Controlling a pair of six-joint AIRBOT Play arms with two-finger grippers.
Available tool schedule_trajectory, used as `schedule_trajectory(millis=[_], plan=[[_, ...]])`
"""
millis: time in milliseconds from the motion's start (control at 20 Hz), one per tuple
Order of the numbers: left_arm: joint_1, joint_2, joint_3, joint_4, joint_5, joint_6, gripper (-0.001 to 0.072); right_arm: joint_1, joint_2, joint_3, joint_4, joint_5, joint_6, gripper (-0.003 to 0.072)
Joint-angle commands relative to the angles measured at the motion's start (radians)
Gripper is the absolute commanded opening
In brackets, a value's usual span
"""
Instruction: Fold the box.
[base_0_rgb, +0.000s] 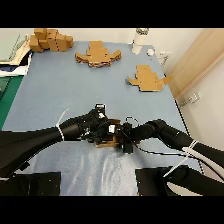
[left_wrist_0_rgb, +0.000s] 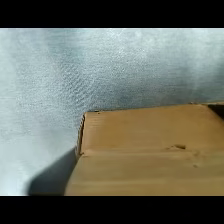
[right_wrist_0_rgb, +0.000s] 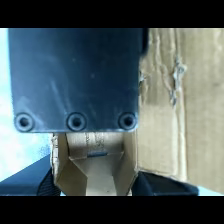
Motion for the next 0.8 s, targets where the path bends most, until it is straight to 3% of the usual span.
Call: schedule_trajectory(millis=[0, 450, 550, 750], plan=[[-0.001, -0.002, 0.003, -0.004, 0.002, -0.029, 0.0015, 0.0, -0.001, 0.0, 0.0, 0.0, 0.0, 0.0501], [-0.001, -0.002, 0.003, -0.069, 0.022, -0.027, 0.0018, 0.0, -0.001, 0.0, 0.0, 0.0, 0.0, 0.0501], [0.003, -0.002, 0.013, -0.108, 0.002, -0.027, 0.0383, 0.0, -0.001, 0.0, 0.001, 0.0, 0.0, 0.0501], [0.033, 0.0, 0.066, -0.122, -0.106, -0.026, 0.0405, 0.0, -0.001, 0.0, 0.0, 0.0, 0.0, 0.0501]])
